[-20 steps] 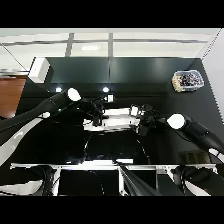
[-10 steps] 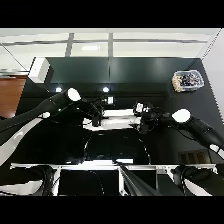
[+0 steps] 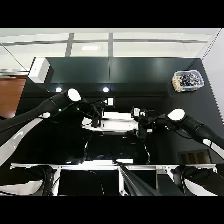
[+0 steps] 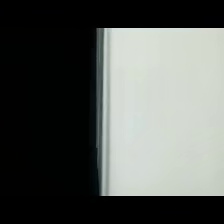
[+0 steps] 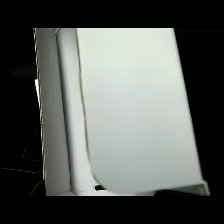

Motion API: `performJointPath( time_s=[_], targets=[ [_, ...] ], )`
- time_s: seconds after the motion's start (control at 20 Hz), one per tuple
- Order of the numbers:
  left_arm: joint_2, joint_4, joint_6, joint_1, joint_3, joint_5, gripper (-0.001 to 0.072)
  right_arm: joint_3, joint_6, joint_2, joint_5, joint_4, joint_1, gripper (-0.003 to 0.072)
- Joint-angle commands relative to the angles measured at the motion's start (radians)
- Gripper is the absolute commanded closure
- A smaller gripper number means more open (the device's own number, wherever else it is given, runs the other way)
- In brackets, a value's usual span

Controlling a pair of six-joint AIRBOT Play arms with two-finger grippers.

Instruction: Fold the box and place the chain.

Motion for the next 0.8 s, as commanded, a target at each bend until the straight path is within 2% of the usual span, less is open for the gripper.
performJointPath(
  time_s=[0.0,0.35,0.4,0.45,0.75],
  targets=[
    [0.0,-0.001,0.0,0.0,0.0,0.008,0.0682,0.0,-0.006,-0.031,0.008,-0.016,0.001,-0.0029],
    [0.0,-0.002,0.0,0.0,0.0,0.004,0.0682,0.0,-0.019,-0.056,-0.018,-0.015,0.006,-0.0026],
    [0.0,-0.002,-0.001,0.0,0.0,0.004,0.0682,0.0,-0.019,-0.056,-0.019,-0.015,0.006,0.006],
    [0.0,-0.002,-0.001,0.0,0.0,0.003,0.0682,0.0,-0.016,-0.056,-0.022,-0.015,0.006,0.009],
    [0.0,-0.002,-0.013,0.0,0.0,-0.001,0.0682,0.002,0.031,-0.06,-0.024,-0.05,0.006,0.0089]
  ],
)
